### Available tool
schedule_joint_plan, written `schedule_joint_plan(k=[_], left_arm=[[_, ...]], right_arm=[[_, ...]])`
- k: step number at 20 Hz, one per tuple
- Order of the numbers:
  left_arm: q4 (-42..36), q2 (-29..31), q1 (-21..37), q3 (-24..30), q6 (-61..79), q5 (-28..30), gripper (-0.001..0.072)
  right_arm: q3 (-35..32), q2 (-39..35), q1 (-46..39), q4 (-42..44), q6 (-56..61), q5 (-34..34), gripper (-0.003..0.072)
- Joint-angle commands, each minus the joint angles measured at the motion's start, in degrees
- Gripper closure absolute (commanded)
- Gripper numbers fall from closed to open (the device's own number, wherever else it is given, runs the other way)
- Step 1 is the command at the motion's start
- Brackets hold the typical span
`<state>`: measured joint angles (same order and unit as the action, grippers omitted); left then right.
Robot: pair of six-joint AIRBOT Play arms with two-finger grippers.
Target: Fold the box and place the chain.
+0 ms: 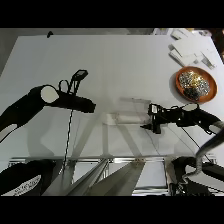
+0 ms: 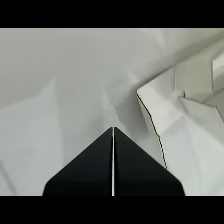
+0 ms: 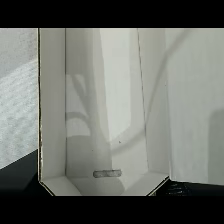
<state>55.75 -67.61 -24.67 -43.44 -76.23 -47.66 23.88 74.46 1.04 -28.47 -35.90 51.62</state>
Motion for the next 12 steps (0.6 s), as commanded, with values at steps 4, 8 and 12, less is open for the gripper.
schedule_joint_plan(k=[4, 8, 12], left_arm=[[-19.0, -7.1, 0.5, 5.0, -3.3, 7.1, 0.0703], [-22.5, -13.3, -3.3, 5.0, -0.7, 5.7, 0.0702], [-28.0, -13.3, -6.3, 4.8, 4.2, 5.0, 0.0699]], right_arm=[[0.0, 0.0, 0.0, 0.0, 0.0, 0.0, 0.0347], [0.0, 0.0, 0.0, 0.0, 0.0, 0.0, 0.0347], [0.0, 0.0, 0.0, 0.0, 0.0, 0.0, 0.0347]])
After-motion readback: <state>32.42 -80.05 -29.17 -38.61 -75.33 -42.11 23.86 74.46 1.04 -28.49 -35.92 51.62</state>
